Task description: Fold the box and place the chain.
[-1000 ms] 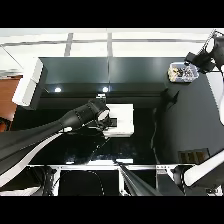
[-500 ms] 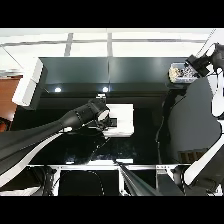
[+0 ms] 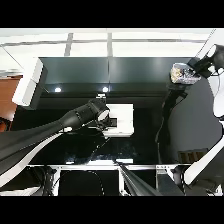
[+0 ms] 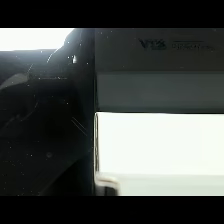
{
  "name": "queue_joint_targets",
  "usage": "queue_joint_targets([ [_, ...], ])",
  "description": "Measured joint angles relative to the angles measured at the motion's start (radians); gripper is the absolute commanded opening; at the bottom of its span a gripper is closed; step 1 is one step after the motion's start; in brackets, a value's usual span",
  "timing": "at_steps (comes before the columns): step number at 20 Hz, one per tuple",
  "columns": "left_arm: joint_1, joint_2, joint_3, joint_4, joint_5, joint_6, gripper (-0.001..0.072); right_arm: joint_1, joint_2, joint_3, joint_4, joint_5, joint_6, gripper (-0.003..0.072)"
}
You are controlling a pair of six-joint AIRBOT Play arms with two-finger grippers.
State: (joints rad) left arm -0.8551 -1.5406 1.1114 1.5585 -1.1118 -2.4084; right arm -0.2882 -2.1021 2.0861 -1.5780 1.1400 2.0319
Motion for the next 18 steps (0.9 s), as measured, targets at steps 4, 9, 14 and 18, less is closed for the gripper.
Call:
queue_joint_targets([
  [4, 0.000, 0.000, 0.000, 0.000, 0.000, 0.000, 0.0027, 0.007, 0.126, -0.001, -0.014, 0.011, -0.196, 0.0016],
  [9, 0.000, 0.000, 0.000, 0.000, 0.001, 0.000, 0.0027, 0.050, 0.353, -0.014, 0.003, 0.045, -0.438, 0.0016],
  [14, 0.000, 0.000, 0.000, -0.004, 0.000, 0.000, 0.0027, 0.080, 0.600, -0.069, 0.137, 0.082, -0.568, 0.0012],
  [18, 0.001, 0.000, 0.000, -0.010, 0.002, 0.000, 0.0027, 0.102, 0.783, -0.124, 0.297, 0.110, -0.631, 0.0012],
])
